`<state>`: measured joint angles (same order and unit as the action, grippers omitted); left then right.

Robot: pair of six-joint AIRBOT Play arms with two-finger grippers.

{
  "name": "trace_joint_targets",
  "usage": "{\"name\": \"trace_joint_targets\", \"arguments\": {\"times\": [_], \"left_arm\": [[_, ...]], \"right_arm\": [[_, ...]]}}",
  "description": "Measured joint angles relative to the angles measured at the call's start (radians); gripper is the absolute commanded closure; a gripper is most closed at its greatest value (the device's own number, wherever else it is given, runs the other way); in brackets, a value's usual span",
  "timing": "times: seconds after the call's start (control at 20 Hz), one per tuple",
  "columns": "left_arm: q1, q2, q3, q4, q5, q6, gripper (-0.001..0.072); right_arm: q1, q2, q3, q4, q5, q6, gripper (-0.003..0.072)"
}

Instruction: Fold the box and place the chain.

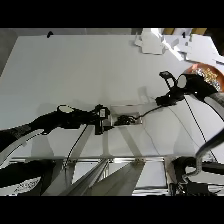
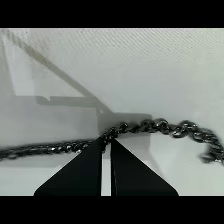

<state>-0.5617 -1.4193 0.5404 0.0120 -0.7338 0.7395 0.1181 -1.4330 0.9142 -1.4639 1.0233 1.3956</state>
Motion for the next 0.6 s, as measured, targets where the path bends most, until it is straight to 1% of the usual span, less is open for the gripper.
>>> {"name": "trace_joint_targets", "arguments": {"times": [0.15,0.4,0.6], "left_arm": [[0.0,0.0,0.0,0.0,0.0,0.0,0.068],[0.0,0.0,0.0,0.0,-0.001,0.0,0.068],[0.0,0.0,0.0,0.0,-0.003,0.0,0.068]], "right_arm": [[0.04,0.081,0.001,-0.03,0.033,-0.007,0.067],[0.135,0.29,0.001,-0.039,0.128,-0.008,0.0669],[0.212,0.468,0.001,0.026,0.185,-0.021,0.0669]]}}
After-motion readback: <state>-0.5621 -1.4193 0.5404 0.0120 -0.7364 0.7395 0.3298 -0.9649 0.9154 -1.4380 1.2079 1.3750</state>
